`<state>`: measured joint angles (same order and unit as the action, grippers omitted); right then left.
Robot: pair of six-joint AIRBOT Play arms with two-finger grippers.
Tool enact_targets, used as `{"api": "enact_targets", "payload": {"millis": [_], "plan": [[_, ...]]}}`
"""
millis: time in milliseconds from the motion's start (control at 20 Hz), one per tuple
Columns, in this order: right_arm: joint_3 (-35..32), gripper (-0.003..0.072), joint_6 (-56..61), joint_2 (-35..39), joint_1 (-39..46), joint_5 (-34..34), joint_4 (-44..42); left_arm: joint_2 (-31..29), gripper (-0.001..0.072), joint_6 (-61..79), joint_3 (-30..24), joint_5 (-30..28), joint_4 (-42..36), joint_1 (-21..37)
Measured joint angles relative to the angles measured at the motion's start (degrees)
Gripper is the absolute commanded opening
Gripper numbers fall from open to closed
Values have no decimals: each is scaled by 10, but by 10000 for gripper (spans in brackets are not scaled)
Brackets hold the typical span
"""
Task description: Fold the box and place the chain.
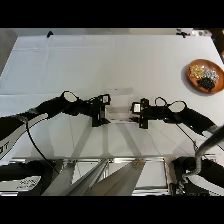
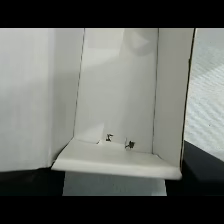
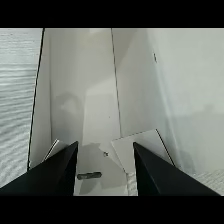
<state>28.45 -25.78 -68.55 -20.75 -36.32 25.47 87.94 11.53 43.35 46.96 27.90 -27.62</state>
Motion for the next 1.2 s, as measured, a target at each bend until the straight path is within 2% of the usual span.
{"api": "enact_targets", "payload": {"millis": [100, 250, 400, 650, 850, 1000, 1200], "plan": [[0, 1, 4, 0, -1, 10, 1, 0, 254, -1, 0, 0, -1, 0], [0, 10, 23, 14, -3, 2, 13, 0, 254, 0, 0, 0, -1, 0], [0, 9, 87, 50, -3, -3, 71, 0, 254, 0, 0, 0, -1, 0], [0, 7, 297, 143, -3, -56, 202, 0, 254, 0, 0, 0, -1, 0], [0, 3, 516, 207, 3, -106, 301, 0, 254, 0, 0, 0, -1, 0], [0, 2, 655, 230, 54, -166, 358, 0, 254, 0, 0, 0, -1, 0], [0, 1, 748, 239, 205, -241, 385, 0, 254, 0, 0, 0, -1, 0]]}}
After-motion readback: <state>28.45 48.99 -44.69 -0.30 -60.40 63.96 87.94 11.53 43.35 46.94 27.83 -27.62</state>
